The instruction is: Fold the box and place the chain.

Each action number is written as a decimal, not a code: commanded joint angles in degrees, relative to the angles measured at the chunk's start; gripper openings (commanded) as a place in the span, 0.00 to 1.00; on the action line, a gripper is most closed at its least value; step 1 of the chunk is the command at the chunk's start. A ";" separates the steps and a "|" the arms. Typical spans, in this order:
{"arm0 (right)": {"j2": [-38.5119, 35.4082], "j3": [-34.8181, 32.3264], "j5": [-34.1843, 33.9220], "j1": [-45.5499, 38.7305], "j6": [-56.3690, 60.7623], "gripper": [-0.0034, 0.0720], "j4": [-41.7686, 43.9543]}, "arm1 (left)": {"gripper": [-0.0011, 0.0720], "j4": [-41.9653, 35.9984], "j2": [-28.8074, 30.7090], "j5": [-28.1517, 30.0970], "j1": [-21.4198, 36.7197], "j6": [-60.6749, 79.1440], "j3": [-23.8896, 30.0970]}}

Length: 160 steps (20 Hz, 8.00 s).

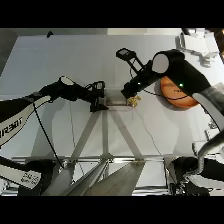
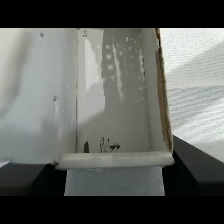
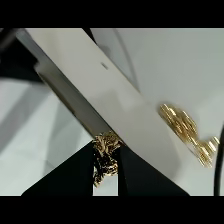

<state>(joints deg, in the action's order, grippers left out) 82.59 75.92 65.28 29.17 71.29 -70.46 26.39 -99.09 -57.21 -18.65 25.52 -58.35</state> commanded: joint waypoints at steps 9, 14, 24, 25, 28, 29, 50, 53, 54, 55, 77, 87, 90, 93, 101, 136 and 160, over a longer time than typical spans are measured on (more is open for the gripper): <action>5.51 -0.02 -4.98 1.11 -4.09 0.31 10.78 | 0.32 0.02 0.00 0.00 0.00 0.00 0.00; 5.01 0.00 -3.93 0.96 -5.86 0.51 13.68 | 0.32 0.02 0.02 0.00 0.00 0.00 0.00; -6.60 -1.25 9.55 -13.31 -30.18 0.51 13.29 | 0.32 0.02 0.02 0.00 0.00 0.00 0.00; -6.84 -2.05 9.53 -15.21 -33.05 0.51 13.27 | 0.32 0.02 0.02 0.00 0.00 0.02 0.00; -6.73 -7.30 5.46 -20.92 -41.59 0.60 13.29 | 0.32 0.02 0.02 0.00 0.00 0.00 0.00; -6.51 -9.70 3.50 -22.27 -45.90 0.66 13.31 | 0.32 0.02 0.00 0.00 0.00 0.00 0.00; 9.68 -22.08 -14.14 -20.55 -87.01 0.84 29.40 | 0.32 0.02 0.00 0.00 0.00 0.00 0.00; 10.36 -22.08 -15.37 -19.98 -86.77 0.60 28.76 | 0.32 0.02 0.02 0.00 0.00 0.00 0.00; 10.34 -22.08 -15.28 -19.82 -86.77 0.40 27.78 | 0.32 0.02 0.00 0.00 0.00 0.02 0.00; 10.34 -22.08 -15.08 -19.85 -86.71 0.17 26.64 | 0.32 0.02 0.02 0.00 0.00 0.00 0.00; -11.45 -22.05 -1.86 -17.44 -68.46 0.06 48.02 | 0.32 0.02 0.02 0.00 0.00 0.00 0.00; -11.15 -22.05 -8.52 -14.12 -70.25 0.38 45.88 | 0.32 0.02 0.02 -0.02 0.00 0.00 0.00; -11.15 -22.05 -7.54 -14.12 -70.25 0.49 45.83 | 0.32 0.02 0.02 0.00 0.00 0.02 0.00; -11.15 -22.05 -8.50 -14.12 -70.16 0.49 45.86 | 0.32 0.02 0.02 0.00 0.00 0.00 0.00; -8.11 -14.32 -16.81 -11.82 -52.04 0.49 35.17 | 0.32 0.02 0.00 0.00 0.00 0.00 0.00; -3.96 -19.43 -25.88 2.60 -42.60 0.43 9.79 | 0.32 0.04 0.02 0.00 0.00 0.00 0.00; -5.01 -23.32 -27.17 2.60 -42.91 0.57 9.25 | 0.32 0.02 0.02 0.00 0.00 0.00 0.00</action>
<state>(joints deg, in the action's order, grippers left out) 78.54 52.75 38.89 31.75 28.51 -61.30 26.41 -99.09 -57.28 -18.68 25.54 -58.37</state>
